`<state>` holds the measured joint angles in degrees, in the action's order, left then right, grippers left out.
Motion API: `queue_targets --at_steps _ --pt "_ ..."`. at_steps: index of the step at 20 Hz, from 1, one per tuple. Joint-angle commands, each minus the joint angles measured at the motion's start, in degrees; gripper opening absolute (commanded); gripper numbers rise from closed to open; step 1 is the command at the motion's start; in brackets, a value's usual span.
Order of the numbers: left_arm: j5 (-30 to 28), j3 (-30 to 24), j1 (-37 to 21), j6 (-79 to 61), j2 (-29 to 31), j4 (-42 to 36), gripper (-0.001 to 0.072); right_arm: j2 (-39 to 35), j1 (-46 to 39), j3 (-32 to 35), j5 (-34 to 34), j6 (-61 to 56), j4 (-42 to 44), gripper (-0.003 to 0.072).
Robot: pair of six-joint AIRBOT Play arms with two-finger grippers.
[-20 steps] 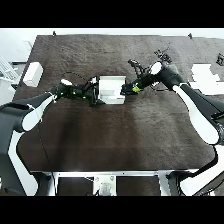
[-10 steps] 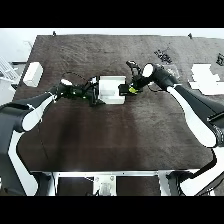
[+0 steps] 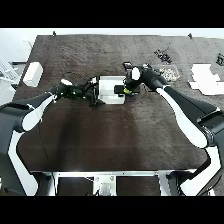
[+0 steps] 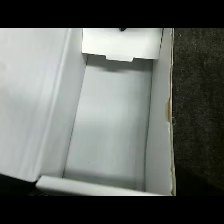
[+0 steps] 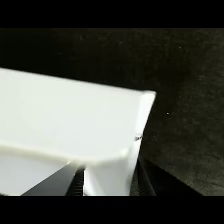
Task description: Fold the box and place the chain.
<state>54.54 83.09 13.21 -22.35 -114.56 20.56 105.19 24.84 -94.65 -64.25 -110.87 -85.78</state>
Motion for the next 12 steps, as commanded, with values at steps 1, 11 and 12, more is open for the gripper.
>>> queue_targets --at_steps 1,11,12 --pt "-0.04 0.00 -0.02 0.00 0.00 0.02 0.0334 2.38 0.44 -3.82 -5.05 -2.80 -4.33 0.0368" --pt "-0.04 0.00 -0.02 0.00 0.00 0.02 0.0334 5.14 0.46 -7.37 -11.23 -6.62 -6.73 0.0351" --pt "-0.04 0.00 -0.02 0.00 0.00 0.02 0.0334 5.40 0.46 -7.87 -11.21 -7.13 -6.71 0.0351"
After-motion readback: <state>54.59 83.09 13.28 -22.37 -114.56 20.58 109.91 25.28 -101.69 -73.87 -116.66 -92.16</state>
